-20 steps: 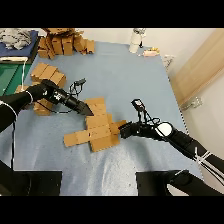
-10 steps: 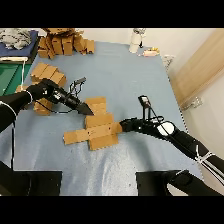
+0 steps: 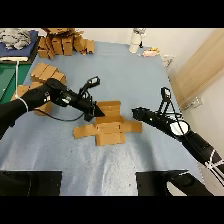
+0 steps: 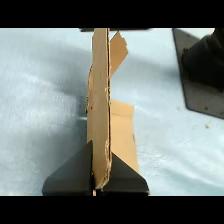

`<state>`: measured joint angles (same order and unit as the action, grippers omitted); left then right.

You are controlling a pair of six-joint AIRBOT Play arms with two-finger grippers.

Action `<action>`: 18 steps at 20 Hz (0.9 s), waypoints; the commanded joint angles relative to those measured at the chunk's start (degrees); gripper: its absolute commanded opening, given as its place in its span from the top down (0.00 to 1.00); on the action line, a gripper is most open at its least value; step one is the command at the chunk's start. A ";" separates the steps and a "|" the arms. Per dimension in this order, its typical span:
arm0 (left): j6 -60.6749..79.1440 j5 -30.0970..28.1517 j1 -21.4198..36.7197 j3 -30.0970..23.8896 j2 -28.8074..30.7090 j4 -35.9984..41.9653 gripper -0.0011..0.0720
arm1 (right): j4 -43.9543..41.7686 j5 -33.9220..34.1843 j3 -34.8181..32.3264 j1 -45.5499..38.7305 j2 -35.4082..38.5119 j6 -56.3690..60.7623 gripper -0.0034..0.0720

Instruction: Fold the box.

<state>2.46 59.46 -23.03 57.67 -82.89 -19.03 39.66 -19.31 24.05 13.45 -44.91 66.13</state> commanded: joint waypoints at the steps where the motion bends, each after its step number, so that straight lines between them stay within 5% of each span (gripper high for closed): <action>1: 8.57 -7.67 -3.78 -4.79 2.80 -0.92 0.96 | -0.02 0.33 0.04 -0.70 0.94 0.96 0.83; 18: 8.48 -8.52 -3.67 -5.66 0.55 -6.71 0.96 | -0.04 -1.33 0.04 -0.61 0.94 0.96 0.83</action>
<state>10.96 51.11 -26.68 52.03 -82.02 -24.82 39.64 -20.49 24.05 12.88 -44.01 67.07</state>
